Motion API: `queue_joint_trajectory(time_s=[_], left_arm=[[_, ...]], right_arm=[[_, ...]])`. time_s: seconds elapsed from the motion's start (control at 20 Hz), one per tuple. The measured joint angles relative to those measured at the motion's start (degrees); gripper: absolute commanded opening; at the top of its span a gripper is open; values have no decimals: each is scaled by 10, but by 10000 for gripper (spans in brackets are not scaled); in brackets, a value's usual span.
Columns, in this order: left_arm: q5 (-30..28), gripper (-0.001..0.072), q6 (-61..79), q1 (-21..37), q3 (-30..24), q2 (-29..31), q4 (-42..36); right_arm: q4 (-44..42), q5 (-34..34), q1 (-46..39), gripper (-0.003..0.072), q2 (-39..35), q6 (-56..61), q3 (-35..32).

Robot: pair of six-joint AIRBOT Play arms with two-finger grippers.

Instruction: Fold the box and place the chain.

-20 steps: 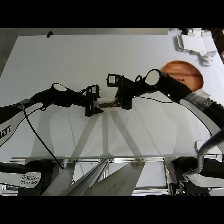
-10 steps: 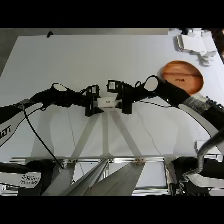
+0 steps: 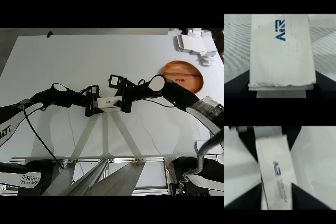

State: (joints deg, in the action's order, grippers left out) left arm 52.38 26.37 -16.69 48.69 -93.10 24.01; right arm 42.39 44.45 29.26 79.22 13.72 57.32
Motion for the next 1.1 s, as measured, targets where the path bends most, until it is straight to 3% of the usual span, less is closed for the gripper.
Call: queue_joint_trajectory(time_s=[0.3,0.7,0.9,1.1], left_arm=[[0,159,0,0,0,0,0],[-1,159,1,0,0,0,2],[0,159,-1,0,0,0,0],[-1,159,-2,0,0,0,-1]], right_arm=[[-138,-4,0,9,54,102,-1],[-137,9,-2,9,131,193,0],[-112,15,-14,9,101,208,0],[-101,5,-56,9,8,224,2]])
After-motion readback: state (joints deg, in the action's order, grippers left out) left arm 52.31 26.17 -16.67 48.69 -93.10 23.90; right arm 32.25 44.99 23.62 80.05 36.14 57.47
